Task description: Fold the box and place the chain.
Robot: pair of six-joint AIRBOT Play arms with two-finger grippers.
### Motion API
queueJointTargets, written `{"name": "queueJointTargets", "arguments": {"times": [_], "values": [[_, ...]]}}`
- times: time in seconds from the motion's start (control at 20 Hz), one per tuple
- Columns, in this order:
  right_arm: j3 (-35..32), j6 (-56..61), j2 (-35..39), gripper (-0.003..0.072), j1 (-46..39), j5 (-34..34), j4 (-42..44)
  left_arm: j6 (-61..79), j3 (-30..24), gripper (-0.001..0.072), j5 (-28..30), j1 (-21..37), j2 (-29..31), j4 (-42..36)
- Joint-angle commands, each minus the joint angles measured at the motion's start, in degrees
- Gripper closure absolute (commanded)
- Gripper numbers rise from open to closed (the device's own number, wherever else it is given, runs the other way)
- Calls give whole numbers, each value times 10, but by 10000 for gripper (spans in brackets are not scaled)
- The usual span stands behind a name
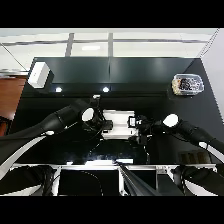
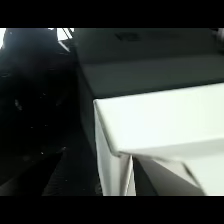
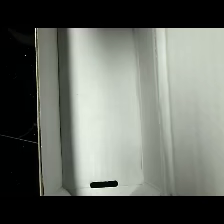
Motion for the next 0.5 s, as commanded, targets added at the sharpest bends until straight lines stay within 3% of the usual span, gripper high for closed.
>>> {"name": "queueJointTargets", "arguments": {"times": [0.0,0.05,0.15,0.25,0.3,0.45], "values": [[0,0,0,255,0,1,0,-26,25,247,-19,-11,-20,26],[0,0,0,255,0,1,0,-37,33,250,-21,-17,-25,39],[0,0,0,255,0,1,0,-54,45,323,-43,-29,-38,61],[0,0,0,255,0,1,0,-57,55,325,-59,-38,-52,59],[0,0,0,255,0,1,0,-57,62,380,-60,-45,-58,60],[0,0,0,255,0,1,0,-57,84,380,-67,-57,-73,64]]}}
